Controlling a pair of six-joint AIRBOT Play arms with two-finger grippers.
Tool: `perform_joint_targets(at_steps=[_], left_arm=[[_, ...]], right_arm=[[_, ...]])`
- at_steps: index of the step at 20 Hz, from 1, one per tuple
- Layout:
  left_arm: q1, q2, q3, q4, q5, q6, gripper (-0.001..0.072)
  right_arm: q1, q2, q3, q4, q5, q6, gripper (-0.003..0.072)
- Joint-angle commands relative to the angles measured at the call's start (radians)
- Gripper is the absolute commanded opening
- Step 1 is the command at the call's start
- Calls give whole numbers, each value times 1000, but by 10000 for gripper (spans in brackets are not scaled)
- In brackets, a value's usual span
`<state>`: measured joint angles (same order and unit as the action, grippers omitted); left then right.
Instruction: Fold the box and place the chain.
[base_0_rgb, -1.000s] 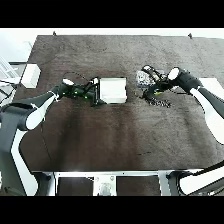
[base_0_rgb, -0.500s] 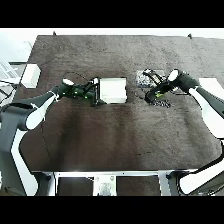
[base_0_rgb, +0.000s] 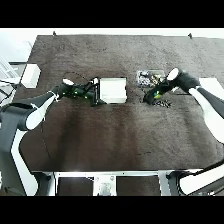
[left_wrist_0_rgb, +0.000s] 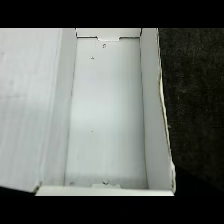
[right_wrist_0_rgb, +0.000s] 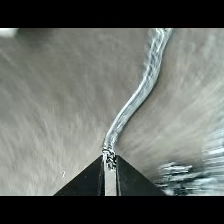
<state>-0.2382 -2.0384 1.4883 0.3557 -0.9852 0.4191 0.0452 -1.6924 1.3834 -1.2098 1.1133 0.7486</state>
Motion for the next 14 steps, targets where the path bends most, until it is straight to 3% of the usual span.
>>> perform_joint_targets(at_steps=[1,4,8,14], left_arm=[[0,0,0,0,0,0,289],[0,0,0,0,0,0,289],[0,0,0,0,0,0,289],[0,0,0,0,0,0,289]], right_arm=[[4,153,22,48,-23,-9,13],[16,330,92,103,-35,-4,12],[94,519,209,110,-173,37,12],[259,571,345,109,-326,180,11]])
